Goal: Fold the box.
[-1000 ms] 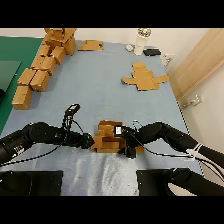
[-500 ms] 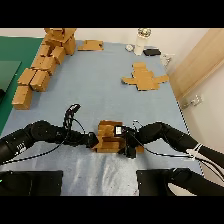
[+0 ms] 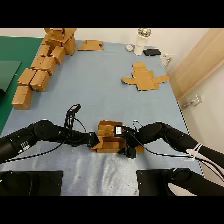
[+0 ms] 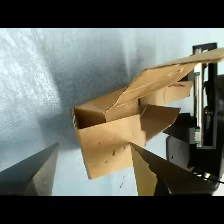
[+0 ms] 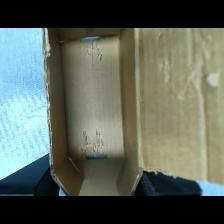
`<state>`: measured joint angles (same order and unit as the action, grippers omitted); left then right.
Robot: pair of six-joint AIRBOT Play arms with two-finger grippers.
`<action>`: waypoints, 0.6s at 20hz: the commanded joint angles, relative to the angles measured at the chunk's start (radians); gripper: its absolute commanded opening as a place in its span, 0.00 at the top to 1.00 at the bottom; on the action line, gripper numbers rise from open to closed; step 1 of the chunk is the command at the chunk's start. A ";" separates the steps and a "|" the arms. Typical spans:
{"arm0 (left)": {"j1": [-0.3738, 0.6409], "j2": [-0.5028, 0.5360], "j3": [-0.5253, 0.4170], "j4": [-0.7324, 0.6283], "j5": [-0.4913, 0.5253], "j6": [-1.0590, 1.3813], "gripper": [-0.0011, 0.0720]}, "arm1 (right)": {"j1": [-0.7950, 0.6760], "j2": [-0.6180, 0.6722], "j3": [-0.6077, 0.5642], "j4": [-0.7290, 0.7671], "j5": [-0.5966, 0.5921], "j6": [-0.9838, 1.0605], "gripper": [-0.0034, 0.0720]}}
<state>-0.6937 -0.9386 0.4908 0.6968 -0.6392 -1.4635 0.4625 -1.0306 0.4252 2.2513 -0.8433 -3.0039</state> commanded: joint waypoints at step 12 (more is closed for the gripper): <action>-0.198 -0.239 0.285 0.489 -0.129 -0.494 0.11 | 0.000 -0.001 0.000 0.000 0.000 0.000 0.24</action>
<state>-0.8505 -1.1358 0.7136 1.0447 -0.7212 -1.8206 0.4625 -1.0306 0.4252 2.2513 -0.8433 -3.0043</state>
